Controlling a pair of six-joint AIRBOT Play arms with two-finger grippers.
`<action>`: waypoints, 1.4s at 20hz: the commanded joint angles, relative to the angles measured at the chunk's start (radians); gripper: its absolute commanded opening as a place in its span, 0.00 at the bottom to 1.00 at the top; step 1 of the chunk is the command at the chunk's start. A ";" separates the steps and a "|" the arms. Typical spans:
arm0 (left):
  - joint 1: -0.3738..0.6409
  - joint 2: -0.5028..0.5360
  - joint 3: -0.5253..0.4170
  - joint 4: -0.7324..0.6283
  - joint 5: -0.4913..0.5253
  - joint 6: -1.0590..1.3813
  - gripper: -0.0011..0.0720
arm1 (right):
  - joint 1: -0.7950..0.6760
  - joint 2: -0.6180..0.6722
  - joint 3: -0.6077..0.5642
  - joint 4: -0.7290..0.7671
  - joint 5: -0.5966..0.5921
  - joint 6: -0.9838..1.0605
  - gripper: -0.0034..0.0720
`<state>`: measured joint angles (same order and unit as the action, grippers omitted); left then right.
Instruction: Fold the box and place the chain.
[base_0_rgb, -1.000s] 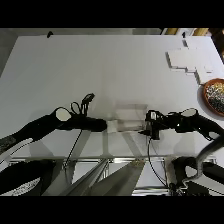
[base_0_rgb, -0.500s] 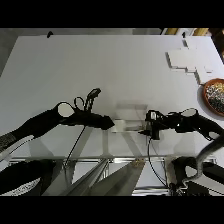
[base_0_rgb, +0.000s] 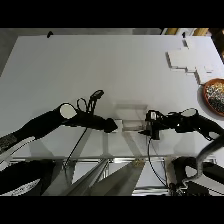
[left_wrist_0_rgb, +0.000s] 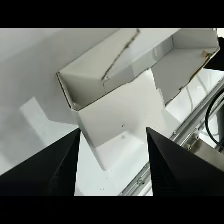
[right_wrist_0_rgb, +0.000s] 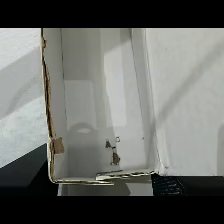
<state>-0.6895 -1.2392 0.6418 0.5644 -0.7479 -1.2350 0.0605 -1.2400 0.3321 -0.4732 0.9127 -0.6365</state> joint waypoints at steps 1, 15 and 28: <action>-0.031 -0.011 0.056 0.141 0.005 -0.150 0.65 | 0.000 0.001 0.001 0.000 0.000 0.000 0.58; -0.134 -0.142 0.270 0.450 -0.090 -0.548 0.63 | 0.000 0.001 0.001 0.000 0.000 0.000 0.58; -0.200 -0.275 0.465 0.655 -0.257 -0.834 0.63 | 0.000 0.001 0.001 0.000 0.000 0.000 0.58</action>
<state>-0.8780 -1.4868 1.0595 1.1645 -0.9508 -1.9972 0.0605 -1.2400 0.3325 -0.4728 0.9131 -0.6365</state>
